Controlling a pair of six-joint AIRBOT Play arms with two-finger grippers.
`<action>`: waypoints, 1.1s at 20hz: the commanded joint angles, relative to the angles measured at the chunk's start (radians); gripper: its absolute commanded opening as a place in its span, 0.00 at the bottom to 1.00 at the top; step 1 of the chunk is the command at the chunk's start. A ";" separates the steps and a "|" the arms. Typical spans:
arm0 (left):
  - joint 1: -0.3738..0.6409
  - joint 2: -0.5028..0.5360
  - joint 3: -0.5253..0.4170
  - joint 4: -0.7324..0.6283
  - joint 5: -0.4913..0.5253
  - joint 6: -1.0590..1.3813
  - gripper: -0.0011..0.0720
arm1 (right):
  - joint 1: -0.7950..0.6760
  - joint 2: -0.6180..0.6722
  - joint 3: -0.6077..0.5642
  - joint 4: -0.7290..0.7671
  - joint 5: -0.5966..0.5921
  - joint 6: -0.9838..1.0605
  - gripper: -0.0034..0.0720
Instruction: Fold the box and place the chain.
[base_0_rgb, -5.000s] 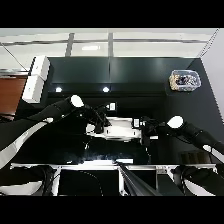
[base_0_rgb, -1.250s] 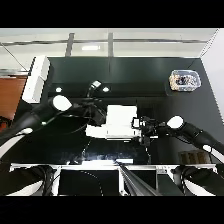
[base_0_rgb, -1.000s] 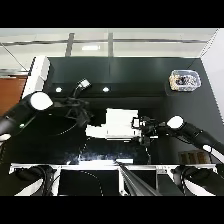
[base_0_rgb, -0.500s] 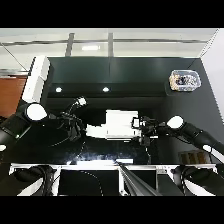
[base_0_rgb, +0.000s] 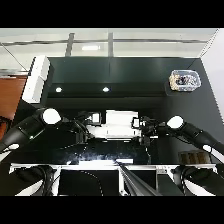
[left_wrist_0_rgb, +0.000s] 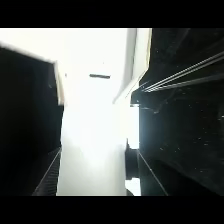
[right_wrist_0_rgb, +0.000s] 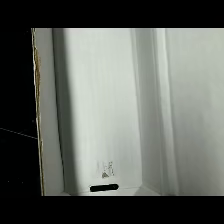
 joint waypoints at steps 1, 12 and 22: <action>-0.042 -0.048 -0.001 -0.044 0.095 0.078 0.75 | 0.001 -0.001 0.000 0.000 0.000 0.000 0.31; -0.055 -0.103 0.004 -0.101 0.137 0.078 0.95 | 0.001 -0.001 0.000 0.000 0.000 0.000 0.31; -0.070 -0.127 0.004 -0.209 0.119 0.077 0.46 | 0.001 -0.001 0.000 0.001 0.000 0.001 0.31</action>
